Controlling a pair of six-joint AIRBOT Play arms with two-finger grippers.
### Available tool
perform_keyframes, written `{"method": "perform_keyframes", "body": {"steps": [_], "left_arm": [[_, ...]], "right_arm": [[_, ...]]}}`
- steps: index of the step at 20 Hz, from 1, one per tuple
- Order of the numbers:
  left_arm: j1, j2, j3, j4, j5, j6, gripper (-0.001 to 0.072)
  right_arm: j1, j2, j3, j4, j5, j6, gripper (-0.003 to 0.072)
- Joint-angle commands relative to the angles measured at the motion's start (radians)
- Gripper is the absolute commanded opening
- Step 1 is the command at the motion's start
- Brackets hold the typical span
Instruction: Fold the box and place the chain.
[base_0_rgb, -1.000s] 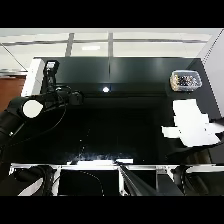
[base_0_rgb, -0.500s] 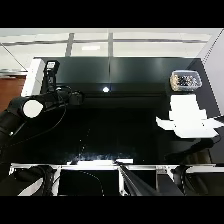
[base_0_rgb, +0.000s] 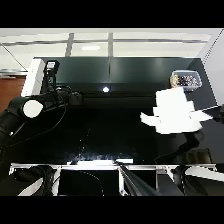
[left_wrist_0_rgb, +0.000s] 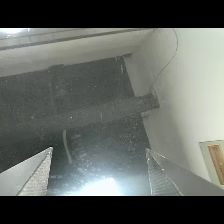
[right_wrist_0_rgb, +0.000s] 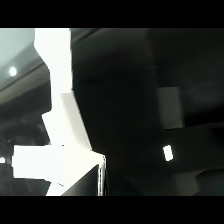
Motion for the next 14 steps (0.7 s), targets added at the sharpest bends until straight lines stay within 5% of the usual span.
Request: {"method": "perform_keyframes", "body": {"steps": [1,9,12,14], "left_arm": [[0.001,-0.001,0.000,0.000,0.002,0.000,0.0704],[-0.001,-0.054,-0.006,-0.117,-0.030,0.000,0.0704],[0.006,-0.151,-0.006,-0.172,-0.159,0.019,0.0704],[0.047,-0.220,-0.008,-0.338,-0.240,0.082,0.0704]], "right_arm": [[0.160,0.124,-0.126,0.053,-0.084,0.096,0.0051],[0.677,0.537,-0.398,0.149,-0.397,0.100,0.0050],[0.847,0.609,-0.451,0.146,-0.521,0.084,0.0050],[0.931,0.613,-0.473,0.145,-0.575,0.084,0.0051]]}}
